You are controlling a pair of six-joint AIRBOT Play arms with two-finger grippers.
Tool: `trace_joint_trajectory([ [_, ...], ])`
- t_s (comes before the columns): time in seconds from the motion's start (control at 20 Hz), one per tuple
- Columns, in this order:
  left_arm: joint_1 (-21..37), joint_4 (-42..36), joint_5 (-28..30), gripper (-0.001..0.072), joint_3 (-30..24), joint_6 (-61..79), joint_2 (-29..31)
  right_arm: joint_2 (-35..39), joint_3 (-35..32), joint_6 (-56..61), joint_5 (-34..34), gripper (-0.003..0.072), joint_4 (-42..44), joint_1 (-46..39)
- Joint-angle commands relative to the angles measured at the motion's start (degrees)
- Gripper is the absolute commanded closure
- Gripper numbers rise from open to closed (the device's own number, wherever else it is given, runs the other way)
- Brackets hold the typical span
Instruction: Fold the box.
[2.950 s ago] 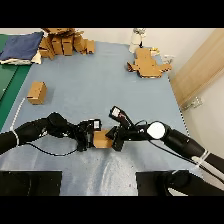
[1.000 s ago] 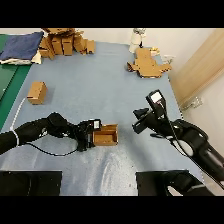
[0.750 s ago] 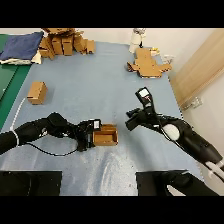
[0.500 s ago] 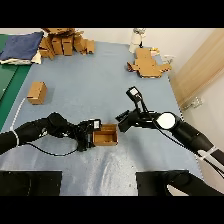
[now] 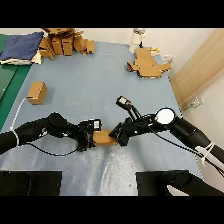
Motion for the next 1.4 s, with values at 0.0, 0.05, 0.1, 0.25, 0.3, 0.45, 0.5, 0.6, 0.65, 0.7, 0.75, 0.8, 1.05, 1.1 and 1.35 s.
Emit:
trace_joint_trajectory([
  [0.0,0.02,0.0,0.02,0.0404,-0.02,0.02,0.0,-0.04,-0.61,-2.62,-4.26,0.068,-5.46,2.71],
  [0.05,0.02,0.0,0.02,0.0405,-0.02,0.02,0.0,0.04,-0.61,-4.87,-7.76,0.068,-5.51,3.52],
  [0.1,0.02,0.0,0.02,0.0405,-0.02,0.0,0.0,0.07,-0.61,-6.97,-10.86,0.068,-5.42,4.37],
  [0.25,0.02,0.0,0.02,0.0405,-0.02,0.0,0.0,0.07,-0.61,-12.52,-14.95,0.068,-5.4,7.93],
  [0.3,0.02,0.0,0.02,0.0404,-0.02,0.0,0.0,0.07,-0.61,-13.73,-15.58,0.068,-5.42,9.6],
  [0.45,0.02,0.0,0.02,0.0405,-0.02,0.0,0.0,0.39,-0.61,-16.0,-17.05,0.068,-5.68,14.69],
  [0.5,0.02,0.0,0.02,0.0404,-0.02,0.0,-0.02,0.55,-0.61,-16.68,-17.38,0.068,-5.88,15.91],
  [0.6,0.02,0.0,0.02,0.0404,-0.02,0.0,0.0,0.52,-0.66,-17.29,-17.57,0.068,-6.75,16.63],
  [0.65,0.02,0.0,0.02,0.0404,-0.02,0.0,0.0,0.52,-0.68,-17.27,-17.97,0.0679,-7.32,16.59],
  [0.7,0.02,0.0,0.04,0.0404,-0.02,0.0,0.0,0.52,-0.68,-17.27,-18.21,0.0644,-8.33,16.59],
  [0.75,0.02,0.0,0.04,0.0405,-0.02,0.0,0.0,0.52,-0.68,-17.27,-18.12,0.0638,-8.9,16.63],
  [0.8,0.02,0.0,0.04,0.0405,-0.02,0.0,0.0,0.52,-0.68,-17.27,-17.9,0.0621,-8.9,16.61],
  [1.05,0.02,0.0,0.02,0.0405,-0.02,0.0,0.0,0.55,-0.68,-17.2,-17.51,0.0503,-13.4,16.61],
  [1.1,0.02,0.0,0.02,0.0405,-0.02,0.0,0.0,0.55,-0.68,-17.2,-16.48,0.0502,-14.08,16.59],
  [1.35,0.02,0.0,0.04,0.0404,-0.02,0.0,0.0,0.52,-0.68,-14.21,-13.9,0.03,-18.88,16.59],
])
